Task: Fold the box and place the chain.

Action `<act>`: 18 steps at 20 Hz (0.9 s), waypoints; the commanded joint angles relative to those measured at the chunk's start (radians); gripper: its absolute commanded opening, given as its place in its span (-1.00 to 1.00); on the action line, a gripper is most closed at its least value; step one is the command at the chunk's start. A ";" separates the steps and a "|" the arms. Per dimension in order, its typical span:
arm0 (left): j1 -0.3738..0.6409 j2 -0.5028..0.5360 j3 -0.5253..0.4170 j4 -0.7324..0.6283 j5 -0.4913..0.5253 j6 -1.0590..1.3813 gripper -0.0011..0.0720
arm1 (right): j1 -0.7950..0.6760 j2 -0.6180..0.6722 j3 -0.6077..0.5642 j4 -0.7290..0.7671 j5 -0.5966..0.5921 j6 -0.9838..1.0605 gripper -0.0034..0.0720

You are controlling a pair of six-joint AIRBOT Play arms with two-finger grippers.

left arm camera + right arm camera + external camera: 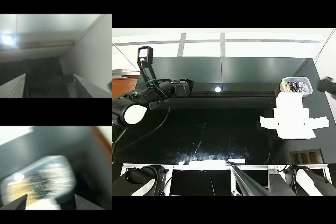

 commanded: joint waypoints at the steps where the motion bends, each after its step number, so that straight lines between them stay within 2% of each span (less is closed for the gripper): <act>1: 0.000 -0.010 0.000 -0.005 -0.085 0.001 0.98 | -0.360 -0.178 0.119 0.036 0.215 -0.042 0.98; 3: 0.001 -0.014 0.000 -0.005 -0.115 0.001 0.98 | -0.467 -0.298 0.193 0.141 0.447 -0.283 0.98; 5: 0.001 -0.019 0.000 -0.005 -0.131 0.001 0.98 | -0.517 -0.413 0.251 0.174 0.670 -0.470 0.97; 7: 0.001 -0.019 0.001 -0.005 -0.138 0.001 0.98 | -0.536 -0.477 0.257 0.141 0.741 -0.516 0.97; 10: 0.001 -0.021 0.002 -0.005 -0.161 0.001 0.98 | -0.538 -0.568 0.275 0.235 0.893 -0.649 0.97; 11: 0.001 -0.021 0.002 -0.005 -0.161 0.001 0.98 | -0.535 -0.606 0.292 0.236 0.930 -0.649 0.93; 12: 0.001 -0.021 0.002 -0.005 -0.160 0.001 0.98 | -0.532 -0.635 0.306 0.239 0.947 -0.649 0.59; 13: 0.001 -0.021 0.002 -0.005 -0.160 0.001 0.98 | -0.528 -0.655 0.317 0.245 0.952 -0.649 0.51; 18: 0.001 -0.021 0.002 -0.005 -0.160 0.001 0.98 | -0.501 -0.679 0.345 0.253 0.906 -0.684 0.50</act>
